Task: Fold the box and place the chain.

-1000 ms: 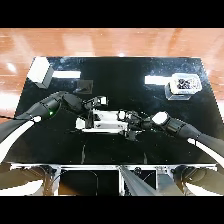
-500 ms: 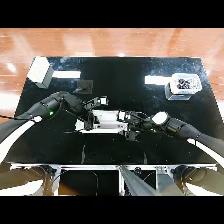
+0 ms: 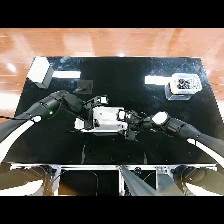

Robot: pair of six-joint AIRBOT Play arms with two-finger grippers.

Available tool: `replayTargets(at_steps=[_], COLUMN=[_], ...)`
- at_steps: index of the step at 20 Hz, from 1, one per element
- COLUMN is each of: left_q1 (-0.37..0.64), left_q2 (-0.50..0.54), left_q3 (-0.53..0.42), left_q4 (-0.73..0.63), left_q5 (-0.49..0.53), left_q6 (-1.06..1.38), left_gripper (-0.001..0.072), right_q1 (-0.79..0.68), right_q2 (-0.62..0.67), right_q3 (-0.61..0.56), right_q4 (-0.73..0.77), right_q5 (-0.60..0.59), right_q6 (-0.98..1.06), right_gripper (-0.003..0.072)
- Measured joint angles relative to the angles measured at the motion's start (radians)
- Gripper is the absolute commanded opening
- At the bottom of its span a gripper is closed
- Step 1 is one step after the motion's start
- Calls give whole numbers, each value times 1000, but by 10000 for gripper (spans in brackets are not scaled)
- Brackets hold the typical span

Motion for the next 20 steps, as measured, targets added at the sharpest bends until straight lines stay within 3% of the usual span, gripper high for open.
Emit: replayTargets(at_steps=[2,4,10,17,19,20], left_q1=[1,2,6,37,68,88], left_q2=[6,10,28,146,177,190], left_q3=[7,11,14,14,14,14], left_q4=[-1,1,61,211,224,229], left_q5=[0,1,9,62,89,106], left_q6=[-18,-32,-129,-219,-235,-250], left_gripper=[515,631,631,629,592,456], right_q1=[0,0,0,0,0,0], right_q2=[0,0,0,0,0,0], right_q3=[0,0,0,0,0,0], right_q4=[-3,-4,-5,-5,-5,-5], right_q5=[1,2,3,4,4,4], right_q6=[0,0,0,-1,-1,-1], right_gripper=[553,553,553,553,553,553])
